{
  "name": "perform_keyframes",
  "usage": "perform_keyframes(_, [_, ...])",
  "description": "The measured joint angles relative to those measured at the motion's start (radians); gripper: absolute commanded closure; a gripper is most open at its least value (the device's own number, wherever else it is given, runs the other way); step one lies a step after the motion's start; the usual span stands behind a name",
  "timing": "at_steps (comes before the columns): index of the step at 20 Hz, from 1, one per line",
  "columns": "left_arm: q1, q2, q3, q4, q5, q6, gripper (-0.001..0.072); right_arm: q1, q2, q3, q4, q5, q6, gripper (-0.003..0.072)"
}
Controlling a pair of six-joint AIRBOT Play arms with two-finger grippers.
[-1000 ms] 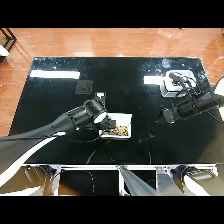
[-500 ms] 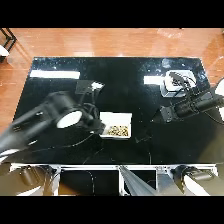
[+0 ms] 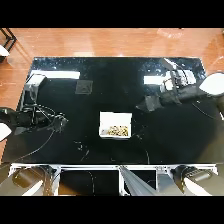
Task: Fold the box and place the chain.
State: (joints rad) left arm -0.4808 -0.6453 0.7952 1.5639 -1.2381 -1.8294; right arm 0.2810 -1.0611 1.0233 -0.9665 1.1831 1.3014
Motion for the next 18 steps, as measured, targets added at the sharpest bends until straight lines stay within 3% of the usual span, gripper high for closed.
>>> perform_keyframes(3, [0.121,0.012,-0.092,-0.145,0.094,0.087,0.0077,0.076,-0.117,0.097,-0.030,-0.062,-0.079,-0.0023])
perform_keyframes(6, [0.175,0.011,-0.145,-0.216,0.138,0.136,0.0081,0.122,-0.203,0.149,-0.051,-0.060,-0.202,-0.0023])
perform_keyframes(18, [0.206,0.010,-0.177,-0.286,0.180,0.171,0.0082,0.204,-0.285,0.180,-0.085,0.055,-0.408,-0.0023])
